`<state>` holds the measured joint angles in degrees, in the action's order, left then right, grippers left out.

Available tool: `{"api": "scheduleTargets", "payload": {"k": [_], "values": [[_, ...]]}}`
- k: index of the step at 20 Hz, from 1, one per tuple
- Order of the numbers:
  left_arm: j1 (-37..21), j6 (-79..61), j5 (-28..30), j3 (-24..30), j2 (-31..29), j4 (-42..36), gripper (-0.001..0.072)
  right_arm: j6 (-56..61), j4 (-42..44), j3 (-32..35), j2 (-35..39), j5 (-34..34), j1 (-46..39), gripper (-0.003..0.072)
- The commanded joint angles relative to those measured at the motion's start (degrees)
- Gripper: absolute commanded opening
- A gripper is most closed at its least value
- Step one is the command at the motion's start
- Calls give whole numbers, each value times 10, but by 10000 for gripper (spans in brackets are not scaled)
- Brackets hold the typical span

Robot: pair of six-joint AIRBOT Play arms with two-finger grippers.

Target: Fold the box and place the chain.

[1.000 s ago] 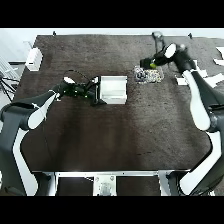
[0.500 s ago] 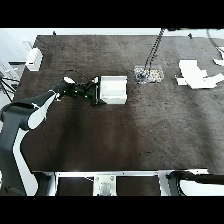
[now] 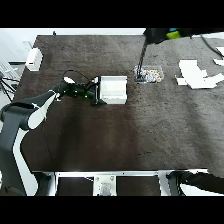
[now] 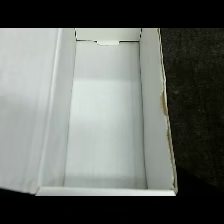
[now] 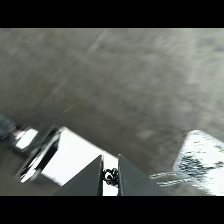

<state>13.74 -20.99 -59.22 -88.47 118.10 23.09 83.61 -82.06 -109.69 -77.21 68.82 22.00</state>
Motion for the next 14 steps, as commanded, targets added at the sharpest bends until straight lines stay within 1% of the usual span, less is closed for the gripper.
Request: {"api": "scheduleTargets", "payload": {"k": [1, 5, 9, 11, 12, 14], "values": [[0, 0, 0, 0, 0, 0, 510, 12, -2, 26, 2, 6, 55, 7], [0, 0, 0, 0, 0, 0, 510, 16, -2, 64, 0, -20, 99, 7], [0, 0, 0, 0, 0, 0, 510, 38, 3, 110, -1, -51, 125, 7], [0, 0, 0, 0, 0, 0, 509, 45, 7, 134, -1, -57, 138, 7], [0, 0, 0, 0, 0, 0, 510, 51, 15, 149, -1, -70, 144, 6], [0, 0, 0, 0, 0, 0, 509, 53, 36, 182, -2, -121, 149, 7]]}}
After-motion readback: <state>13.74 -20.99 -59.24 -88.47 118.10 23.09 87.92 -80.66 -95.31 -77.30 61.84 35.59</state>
